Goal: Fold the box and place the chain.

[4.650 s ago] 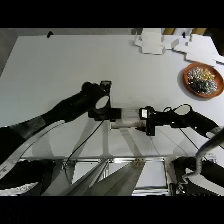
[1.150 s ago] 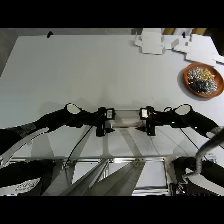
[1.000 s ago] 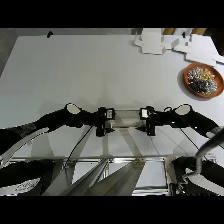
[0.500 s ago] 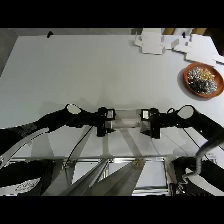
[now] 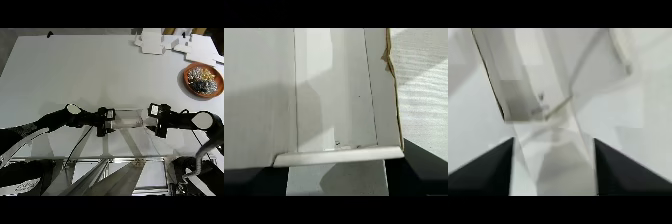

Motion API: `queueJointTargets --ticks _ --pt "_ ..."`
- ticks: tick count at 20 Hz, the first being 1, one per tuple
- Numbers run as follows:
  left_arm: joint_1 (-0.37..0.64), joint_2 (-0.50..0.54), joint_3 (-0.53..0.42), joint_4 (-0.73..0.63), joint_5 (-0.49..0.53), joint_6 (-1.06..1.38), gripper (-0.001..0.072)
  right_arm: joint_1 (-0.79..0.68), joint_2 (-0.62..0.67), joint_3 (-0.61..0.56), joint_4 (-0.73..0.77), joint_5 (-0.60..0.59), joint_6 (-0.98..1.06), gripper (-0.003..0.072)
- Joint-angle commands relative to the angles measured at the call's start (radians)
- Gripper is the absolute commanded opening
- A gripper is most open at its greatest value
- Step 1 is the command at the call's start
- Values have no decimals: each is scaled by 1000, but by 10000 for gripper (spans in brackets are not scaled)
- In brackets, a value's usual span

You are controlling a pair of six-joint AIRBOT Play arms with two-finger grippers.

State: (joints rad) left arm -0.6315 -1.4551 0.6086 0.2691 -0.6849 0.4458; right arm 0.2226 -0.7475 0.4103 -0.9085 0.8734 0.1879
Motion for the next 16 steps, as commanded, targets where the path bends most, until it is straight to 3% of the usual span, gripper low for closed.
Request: queueJointTargets --ticks 1,2,3,7,11,14,16 --pt "0 1 -1 0 0 0 209 1 66 1 312 2 -22 217" --pt "0 1 -1 0 0 0 209 1 54 1 420 -5 -47 60" --pt "0 1 -1 0 -1 0 209 1 29 1 507 -16 -79 16" --pt "0 1 -1 0 0 0 209 1 -151 5 687 -113 -148 16" --pt "0 1 -1 0 0 0 209 0 -320 57 678 -268 -132 16" --pt "0 1 -1 0 0 0 209 1 -418 69 656 -290 -107 16" --pt "0 1 -1 0 0 0 209 1 -455 69 559 -286 -29 16"
